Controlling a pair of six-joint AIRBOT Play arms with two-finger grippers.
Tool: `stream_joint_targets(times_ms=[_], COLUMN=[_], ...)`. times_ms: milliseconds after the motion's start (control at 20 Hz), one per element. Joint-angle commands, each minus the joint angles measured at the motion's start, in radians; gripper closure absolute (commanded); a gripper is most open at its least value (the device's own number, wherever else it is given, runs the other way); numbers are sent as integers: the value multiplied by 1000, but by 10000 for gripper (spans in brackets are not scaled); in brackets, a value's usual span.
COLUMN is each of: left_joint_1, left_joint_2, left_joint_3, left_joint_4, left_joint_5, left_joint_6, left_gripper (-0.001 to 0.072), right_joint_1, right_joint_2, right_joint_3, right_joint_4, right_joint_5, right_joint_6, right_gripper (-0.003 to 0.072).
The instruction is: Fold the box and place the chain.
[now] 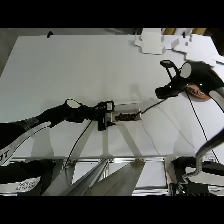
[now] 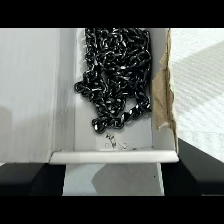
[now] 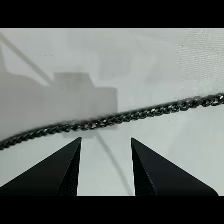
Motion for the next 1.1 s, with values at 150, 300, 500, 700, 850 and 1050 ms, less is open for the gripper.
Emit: stream_joint_targets(times_ms=[150, 300, 500, 700, 850, 1050], left_joint_1=[0, 0, 0, 0, 0, 0], left_joint_2=[0, 0, 0, 0, 0, 0], left_joint_3=[0, 0, 0, 0, 0, 0], left_joint_4=[0, 0, 0, 0, 0, 0], left_joint_5=[0, 0, 0, 0, 0, 0], left_joint_6=[0, 0, 0, 0, 0, 0], left_gripper=[540, 540, 540, 540, 540, 540], right_joint_1=[-5, -5, -5, -5, -4, -3], right_joint_2=[-89, -104, -104, -104, -100, -24], right_joint_3=[0, -5, -5, -22, -34, -34], right_joint_4=[-16, -16, -16, -17, -17, -16], right_joint_5=[-6, -19, -25, -24, -18, -5], right_joint_6=[1, 17, 24, 41, 35, 18], right_gripper=[344, 346, 349, 421, 669, 667])
